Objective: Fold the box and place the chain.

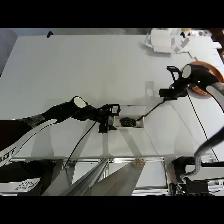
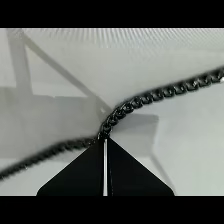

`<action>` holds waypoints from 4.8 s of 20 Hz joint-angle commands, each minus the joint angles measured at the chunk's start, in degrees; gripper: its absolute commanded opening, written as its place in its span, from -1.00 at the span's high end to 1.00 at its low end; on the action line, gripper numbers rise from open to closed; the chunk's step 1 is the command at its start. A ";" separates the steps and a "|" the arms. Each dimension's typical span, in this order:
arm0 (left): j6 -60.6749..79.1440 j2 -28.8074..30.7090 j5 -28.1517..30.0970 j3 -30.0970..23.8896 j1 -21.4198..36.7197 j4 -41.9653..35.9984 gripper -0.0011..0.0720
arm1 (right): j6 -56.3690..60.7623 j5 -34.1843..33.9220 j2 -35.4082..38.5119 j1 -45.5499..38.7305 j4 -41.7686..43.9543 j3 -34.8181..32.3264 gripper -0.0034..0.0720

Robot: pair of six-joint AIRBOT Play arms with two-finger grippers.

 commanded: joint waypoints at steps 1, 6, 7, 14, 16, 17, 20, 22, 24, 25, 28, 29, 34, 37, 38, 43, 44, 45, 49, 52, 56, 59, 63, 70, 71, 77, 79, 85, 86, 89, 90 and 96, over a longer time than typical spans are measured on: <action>0.02 0.02 0.02 -0.02 0.04 0.00 0.58 | -2.27 1.77 5.77 -0.02 1.27 0.07 0.87; 0.00 0.02 0.02 -0.02 0.04 0.00 0.58 | -5.27 4.37 16.92 -0.02 9.94 0.07 0.87; 0.02 0.02 0.00 -0.02 0.04 0.02 0.58 | -5.22 4.13 18.08 -0.02 9.94 0.07 0.87; 0.02 0.02 -0.02 -0.02 0.04 0.00 0.58 | -4.28 2.47 15.15 -0.04 7.23 -3.08 0.43; 0.02 0.02 0.00 -0.02 0.04 0.00 0.58 | -3.08 -1.09 13.60 -0.04 5.90 -5.27 0.21; 0.02 0.02 0.02 -0.02 0.04 0.00 0.58 | -3.08 -2.75 12.72 -0.09 5.64 -6.16 0.08; 0.02 0.02 0.02 -0.02 0.04 0.00 0.58 | -1.86 -4.55 9.05 -0.09 4.52 -6.67 0.08; 0.02 0.02 0.02 -0.02 0.04 0.00 0.58 | 1.46 -6.32 7.50 -0.09 3.17 -6.67 0.08; 0.00 0.02 0.00 -0.02 0.04 0.00 0.58 | 2.84 -7.52 6.71 -0.09 2.16 -6.67 0.15; 0.02 0.02 0.02 -0.02 0.04 0.00 0.58 | 2.99 -7.87 6.36 -0.09 1.75 -6.67 0.15; 0.02 0.02 0.00 -0.02 0.04 0.00 0.58 | 3.02 -8.28 5.05 -0.09 1.60 -6.71 0.15; 0.02 0.02 0.00 -0.02 0.04 0.02 0.58 | 3.02 -8.28 4.39 -0.09 1.60 -6.71 0.15; 0.02 0.02 0.02 -0.02 0.04 0.00 0.58 | 2.95 -8.26 3.13 -0.09 1.62 -6.71 0.44; 0.02 0.02 0.00 -0.02 0.04 0.00 0.58 | 2.95 -8.26 3.13 -0.09 1.62 -6.71 0.50; 0.02 0.02 0.00 -0.02 0.04 0.00 0.58 | 2.95 -8.24 3.13 -0.09 1.62 -6.73 0.52; 0.02 0.02 0.00 -0.02 0.04 0.00 0.58 | -0.31 -5.05 3.78 -0.07 2.27 -6.71 0.87; 0.02 0.02 0.02 -0.02 0.04 0.02 0.58 | -1.01 -4.02 4.76 -0.02 2.27 -6.71 0.87; 0.02 0.02 0.00 -0.02 0.04 0.00 0.58 | -1.66 -3.41 6.40 -0.02 2.27 -6.71 0.87; 0.02 0.02 0.02 -0.02 0.04 0.00 0.58 | -5.27 2.21 15.74 -0.02 7.26 -6.71 0.87; 0.02 0.02 0.02 -0.02 0.04 0.00 0.58 | -8.72 8.15 22.86 -0.02 15.41 -6.73 0.87; 0.02 0.02 0.02 -0.02 0.04 0.00 0.58 | -10.88 13.31 31.56 3.06 20.52 -6.73 0.87; 0.02 0.02 0.02 -0.02 0.04 0.00 0.58 | -10.82 13.46 36.76 10.45 20.55 -6.73 0.87; 0.02 0.02 0.02 -0.02 0.04 0.02 0.58 | -8.85 9.86 40.63 22.05 20.52 -6.73 0.87; 0.02 0.02 0.02 -0.02 0.04 0.02 0.58 | -4.52 0.31 40.70 35.56 20.28 -6.73 0.87; 0.00 0.02 0.02 -0.02 0.04 0.00 0.58 | -4.52 -1.86 40.59 36.68 20.28 -6.73 0.87; 0.02 0.02 0.02 -0.02 0.04 0.02 0.58 | 1.88 -7.08 34.51 38.53 13.05 -6.88 0.87; 0.02 0.02 0.00 -0.02 0.04 0.02 0.58 | 3.89 -6.95 30.91 38.53 10.75 -6.88 0.87; 0.02 0.02 0.00 -0.02 0.04 0.02 0.58 | 4.24 -5.22 25.64 38.53 11.04 -6.84 0.56; 0.02 0.02 0.02 -0.02 0.04 0.00 0.58 | 4.24 -4.57 26.21 38.49 10.93 -6.82 0.56; 0.02 0.02 0.02 -0.02 0.04 0.02 0.58 | 4.24 -2.54 28.89 34.93 10.71 -6.82 0.56; 0.02 0.02 0.00 -0.02 0.04 0.00 0.58 | 4.24 -1.86 29.86 32.46 10.36 -6.82 0.56; 0.02 0.02 0.00 -0.02 0.04 0.00 0.58 | 4.22 1.22 32.24 15.76 3.65 -6.84 0.56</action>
